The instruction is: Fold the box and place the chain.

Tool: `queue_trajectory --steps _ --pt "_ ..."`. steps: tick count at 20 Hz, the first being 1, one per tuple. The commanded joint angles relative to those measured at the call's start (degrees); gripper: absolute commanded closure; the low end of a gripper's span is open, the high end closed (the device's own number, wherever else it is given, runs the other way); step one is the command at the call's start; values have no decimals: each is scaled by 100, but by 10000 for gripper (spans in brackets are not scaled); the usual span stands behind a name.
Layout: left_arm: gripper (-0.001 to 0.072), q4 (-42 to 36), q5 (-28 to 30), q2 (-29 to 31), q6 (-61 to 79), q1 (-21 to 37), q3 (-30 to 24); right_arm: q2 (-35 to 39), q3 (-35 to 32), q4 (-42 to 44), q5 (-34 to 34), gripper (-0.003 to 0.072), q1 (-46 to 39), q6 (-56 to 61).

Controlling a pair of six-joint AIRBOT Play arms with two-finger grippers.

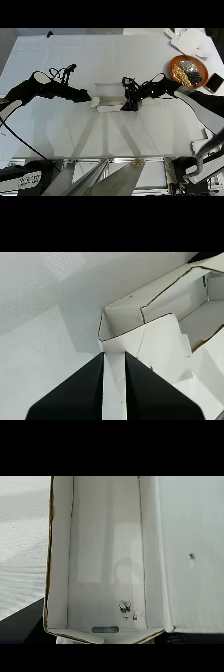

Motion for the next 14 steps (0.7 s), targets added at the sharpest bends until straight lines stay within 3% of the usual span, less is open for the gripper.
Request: queue_trajectory --steps 1,2,3,10,14 --pt "449 0 -39 4 79 -4 4 -2 2 2 2 158 -2 2" --pt "296 0 -33 4 74 -4 4 -2 2 2 2 158 -2 0" --pt "214 0 -33 4 72 -4 4 -2 2 2 2 158 -2 2" --pt "208 -957 -125 4 275 -26 4 -2 2 2 2 158 -2 2" --pt "218 -933 -201 2 380 -131 7 -2 2 2 2 158 -2 2"
